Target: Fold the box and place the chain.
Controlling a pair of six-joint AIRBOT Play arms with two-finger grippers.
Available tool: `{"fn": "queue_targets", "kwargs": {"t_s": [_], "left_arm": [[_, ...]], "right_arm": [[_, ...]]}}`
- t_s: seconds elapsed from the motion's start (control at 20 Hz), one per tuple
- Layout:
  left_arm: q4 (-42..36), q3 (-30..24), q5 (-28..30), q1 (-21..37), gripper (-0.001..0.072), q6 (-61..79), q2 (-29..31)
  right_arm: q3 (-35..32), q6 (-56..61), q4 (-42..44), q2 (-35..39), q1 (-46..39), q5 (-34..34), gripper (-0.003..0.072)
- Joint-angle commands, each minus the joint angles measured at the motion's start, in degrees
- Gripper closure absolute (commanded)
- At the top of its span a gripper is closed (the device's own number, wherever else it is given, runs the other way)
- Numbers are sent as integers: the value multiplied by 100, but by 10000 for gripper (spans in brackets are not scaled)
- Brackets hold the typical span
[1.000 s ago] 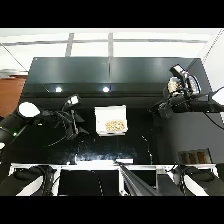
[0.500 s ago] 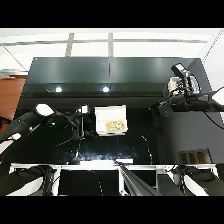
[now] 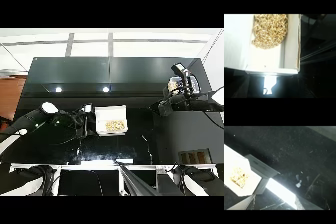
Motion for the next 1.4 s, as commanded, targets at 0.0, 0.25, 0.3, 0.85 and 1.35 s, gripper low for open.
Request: {"fn": "queue_targets", "kwargs": {"t_s": [0.0,0.25,0.3,0.85,1.35], "left_arm": [[-33,9,13,-68,-2,17,-57],[-33,9,109,-66,-2,15,-59],[-33,11,160,-66,-2,13,-59],[-26,376,-66,-87,-1,52,-254],[-31,376,2,-197,-1,299,-435]], "right_arm": [[0,2,0,-4,2,0,112],[0,2,0,-4,2,-7,112],[0,2,0,-4,2,-9,112],[-197,2,0,-7,2,-42,112],[-210,2,4,-13,4,-221,112]]}}
